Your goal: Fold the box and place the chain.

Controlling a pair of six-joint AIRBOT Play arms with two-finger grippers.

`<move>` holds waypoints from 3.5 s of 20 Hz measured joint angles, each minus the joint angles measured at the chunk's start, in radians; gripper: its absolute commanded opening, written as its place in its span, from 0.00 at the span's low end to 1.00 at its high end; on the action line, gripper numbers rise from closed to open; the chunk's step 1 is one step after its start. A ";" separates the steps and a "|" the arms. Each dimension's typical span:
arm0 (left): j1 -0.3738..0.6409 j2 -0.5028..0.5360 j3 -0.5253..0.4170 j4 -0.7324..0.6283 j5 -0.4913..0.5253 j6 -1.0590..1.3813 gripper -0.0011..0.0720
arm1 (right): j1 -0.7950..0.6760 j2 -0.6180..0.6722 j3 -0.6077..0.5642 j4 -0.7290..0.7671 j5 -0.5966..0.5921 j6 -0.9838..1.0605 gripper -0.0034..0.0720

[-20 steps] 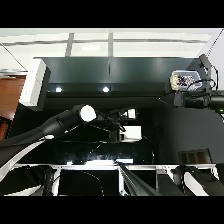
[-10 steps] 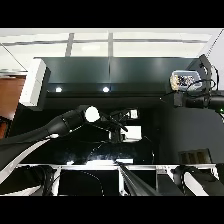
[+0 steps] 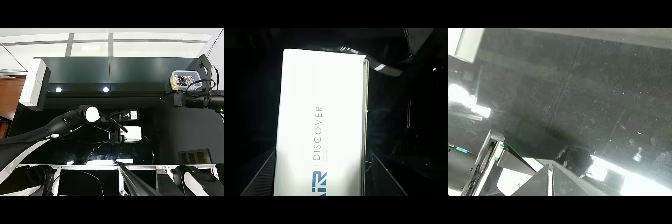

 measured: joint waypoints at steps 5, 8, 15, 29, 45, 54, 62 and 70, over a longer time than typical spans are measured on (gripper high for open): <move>-0.017 -0.026 0.000 0.028 0.006 -0.002 0.98 | 0.000 0.000 0.000 0.000 0.000 0.000 0.11; -0.032 -0.050 0.000 0.075 0.037 -0.037 0.98 | 0.000 0.000 0.000 0.000 -0.002 0.000 0.11; -0.009 -0.032 0.000 0.167 0.051 -0.231 0.50 | -0.001 0.000 0.000 0.000 -0.010 0.000 0.11; 0.853 0.458 -0.203 0.472 -0.332 -0.668 0.52 | -0.001 0.000 0.000 0.000 -0.019 0.000 0.11; 1.534 0.482 -0.257 0.489 -0.192 -0.488 0.52 | -0.001 0.000 0.000 0.000 -0.027 0.000 0.11; 1.544 0.363 -0.257 0.378 -0.129 -0.389 0.52 | -0.001 0.000 0.000 0.000 -0.037 0.000 0.11; 1.507 0.326 -0.257 0.359 -0.029 -0.368 0.99 | -0.001 0.000 0.000 0.000 -0.037 0.000 0.11; 1.487 0.417 -0.180 0.349 -0.030 -0.402 0.94 | -0.001 0.000 0.000 0.000 -0.039 0.000 0.11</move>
